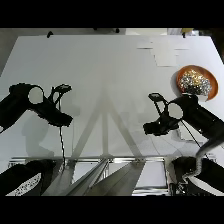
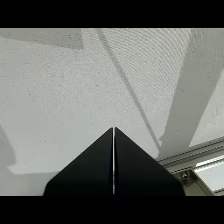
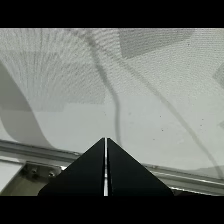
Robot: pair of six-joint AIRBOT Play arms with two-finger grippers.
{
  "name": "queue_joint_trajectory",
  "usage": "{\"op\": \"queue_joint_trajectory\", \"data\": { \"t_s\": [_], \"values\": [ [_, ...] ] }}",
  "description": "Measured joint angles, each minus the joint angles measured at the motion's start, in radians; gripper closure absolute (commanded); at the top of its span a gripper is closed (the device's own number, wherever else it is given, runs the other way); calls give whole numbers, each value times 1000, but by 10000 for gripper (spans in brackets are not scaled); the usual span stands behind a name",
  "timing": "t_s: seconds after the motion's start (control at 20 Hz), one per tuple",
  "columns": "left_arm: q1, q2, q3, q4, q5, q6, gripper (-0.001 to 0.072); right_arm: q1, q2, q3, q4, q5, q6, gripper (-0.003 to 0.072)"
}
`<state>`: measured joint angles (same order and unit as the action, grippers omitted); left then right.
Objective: Fold the box and place the chain.
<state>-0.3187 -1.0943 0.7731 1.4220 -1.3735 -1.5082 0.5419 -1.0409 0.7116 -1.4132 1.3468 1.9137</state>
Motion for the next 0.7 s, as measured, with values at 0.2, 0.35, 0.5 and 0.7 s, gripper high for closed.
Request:
{"op": "queue_joint_trajectory", "data": {
  "t_s": [0.2,0.35,0.5,0.7],
  "values": [
    [0,0,0,0,0,0,699,0,0,0,0,0,0,672],
    [0,0,0,0,0,0,699,0,0,0,-7,-38,-28,669],
    [0,0,0,0,0,0,699,0,0,0,-105,-74,-89,669],
    [0,0,0,0,0,0,699,-3,0,0,-422,-111,-61,674]
  ]
}}
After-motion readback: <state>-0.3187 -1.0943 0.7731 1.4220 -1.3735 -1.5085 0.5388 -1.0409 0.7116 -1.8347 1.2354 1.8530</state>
